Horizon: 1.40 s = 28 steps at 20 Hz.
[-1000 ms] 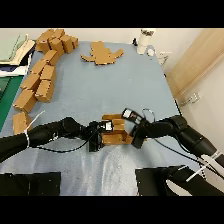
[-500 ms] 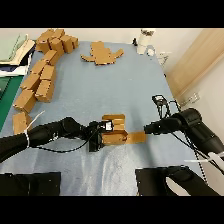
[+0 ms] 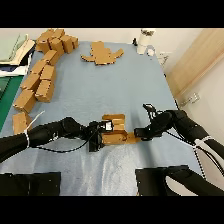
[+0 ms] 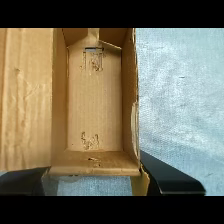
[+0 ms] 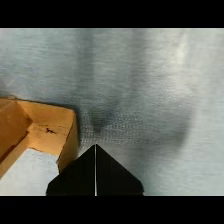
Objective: Fold the box.
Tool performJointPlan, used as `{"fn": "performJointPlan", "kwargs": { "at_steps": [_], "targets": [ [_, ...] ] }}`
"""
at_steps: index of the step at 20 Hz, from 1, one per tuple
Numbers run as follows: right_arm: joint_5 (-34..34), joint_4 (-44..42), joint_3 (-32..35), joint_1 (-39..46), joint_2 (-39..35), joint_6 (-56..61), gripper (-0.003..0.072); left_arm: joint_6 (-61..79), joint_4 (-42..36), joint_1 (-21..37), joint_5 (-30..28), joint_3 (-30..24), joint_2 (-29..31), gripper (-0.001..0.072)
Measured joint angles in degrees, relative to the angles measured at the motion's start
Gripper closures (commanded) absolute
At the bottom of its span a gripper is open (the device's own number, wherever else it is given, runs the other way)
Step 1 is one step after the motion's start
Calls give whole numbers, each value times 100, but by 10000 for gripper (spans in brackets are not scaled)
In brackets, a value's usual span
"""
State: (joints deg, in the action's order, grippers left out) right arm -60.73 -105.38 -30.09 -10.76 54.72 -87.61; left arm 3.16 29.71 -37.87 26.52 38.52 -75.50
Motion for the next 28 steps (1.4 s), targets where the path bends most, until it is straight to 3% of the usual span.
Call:
{"fn": "performJointPlan", "kwargs": {
  "at_steps": [16, 17, 19, 20, 27, 28],
  "targets": [
    [-225, -999, 2, 9, -363, -494, 682, 0, 2, 0, 0, 0, 0, 185],
    [-234, -1145, 2, 9, -413, -531, 658, 2, 2, 0, 0, 0, 0, 186],
    [-234, -1416, -4, 7, -516, -586, 510, 0, 2, 0, 0, 0, 0, 185],
    [-234, -1513, -7, 9, -555, -597, 478, 2, 2, 0, 2, 0, 0, 186],
    [-262, -1790, -9, 4, -638, -640, 440, 2, 2, 0, 0, 0, 0, 185],
    [-260, -1803, -9, -13, -638, -643, 367, 0, 0, 0, 0, 0, 0, 186]
  ]
}}
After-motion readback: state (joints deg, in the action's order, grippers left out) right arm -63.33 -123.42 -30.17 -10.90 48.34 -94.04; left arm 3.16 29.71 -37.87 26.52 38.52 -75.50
